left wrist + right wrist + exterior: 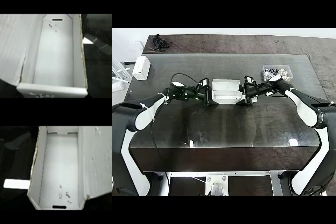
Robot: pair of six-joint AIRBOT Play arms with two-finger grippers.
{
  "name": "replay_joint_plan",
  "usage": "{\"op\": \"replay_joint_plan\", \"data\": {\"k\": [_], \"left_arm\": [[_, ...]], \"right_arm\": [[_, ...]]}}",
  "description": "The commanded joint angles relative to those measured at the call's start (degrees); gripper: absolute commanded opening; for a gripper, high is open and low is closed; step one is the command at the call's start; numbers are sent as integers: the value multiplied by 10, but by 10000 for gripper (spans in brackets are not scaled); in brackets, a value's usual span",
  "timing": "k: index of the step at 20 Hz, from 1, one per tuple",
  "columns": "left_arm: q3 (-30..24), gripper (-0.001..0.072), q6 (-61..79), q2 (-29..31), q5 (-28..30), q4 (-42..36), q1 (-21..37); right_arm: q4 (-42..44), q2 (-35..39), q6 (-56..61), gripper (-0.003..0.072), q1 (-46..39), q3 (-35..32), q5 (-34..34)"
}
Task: Fold the box and place the chain.
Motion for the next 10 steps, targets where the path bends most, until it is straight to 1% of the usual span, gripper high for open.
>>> {"op": "replay_joint_plan", "data": {"k": [1,5,7,10], "left_arm": [[0,281,0,0,-5,2,0],[0,281,0,0,-4,2,0],[0,280,0,0,-4,2,0],[0,281,0,0,-8,2,0]], "right_arm": [[1,11,10,720,-23,0,6],[3,37,10,720,-58,0,9],[3,54,10,720,-69,0,25],[11,75,36,720,-72,0,70]]}}
